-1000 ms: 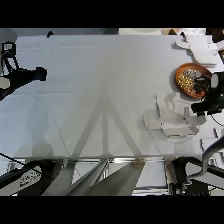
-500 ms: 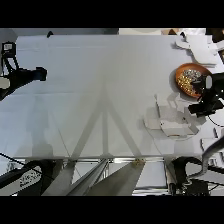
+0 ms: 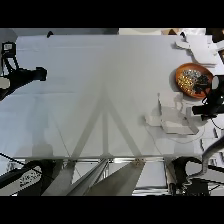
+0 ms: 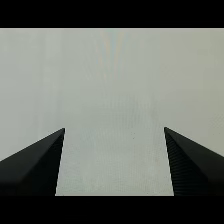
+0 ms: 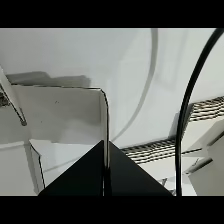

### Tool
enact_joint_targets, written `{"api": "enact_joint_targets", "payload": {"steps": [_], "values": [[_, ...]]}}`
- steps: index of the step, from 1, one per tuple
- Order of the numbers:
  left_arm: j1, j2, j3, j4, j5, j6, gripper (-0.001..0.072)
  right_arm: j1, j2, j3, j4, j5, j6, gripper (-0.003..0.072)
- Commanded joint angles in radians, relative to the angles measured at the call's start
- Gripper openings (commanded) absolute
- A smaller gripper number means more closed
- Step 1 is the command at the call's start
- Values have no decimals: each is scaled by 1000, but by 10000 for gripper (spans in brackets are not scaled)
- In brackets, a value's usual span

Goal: Fold the box and place the chain.

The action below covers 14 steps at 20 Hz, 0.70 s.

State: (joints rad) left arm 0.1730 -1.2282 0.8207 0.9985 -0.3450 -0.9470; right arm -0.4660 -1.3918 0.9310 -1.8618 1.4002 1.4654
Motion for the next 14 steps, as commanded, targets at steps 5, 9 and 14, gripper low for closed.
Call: {"api": "enact_joint_targets", "payload": {"steps": [5, 9, 14], "values": [[0, 1, 1, 0, 0, 0, 700, -6, 81, 1, 121, 40, -111, 11], [0, 1, 1, 0, 0, 0, 700, -7, 232, 0, 353, -23, -290, 11], [0, 1, 1, 0, 0, 0, 700, -7, 303, -3, 732, -83, -495, 12]]}}
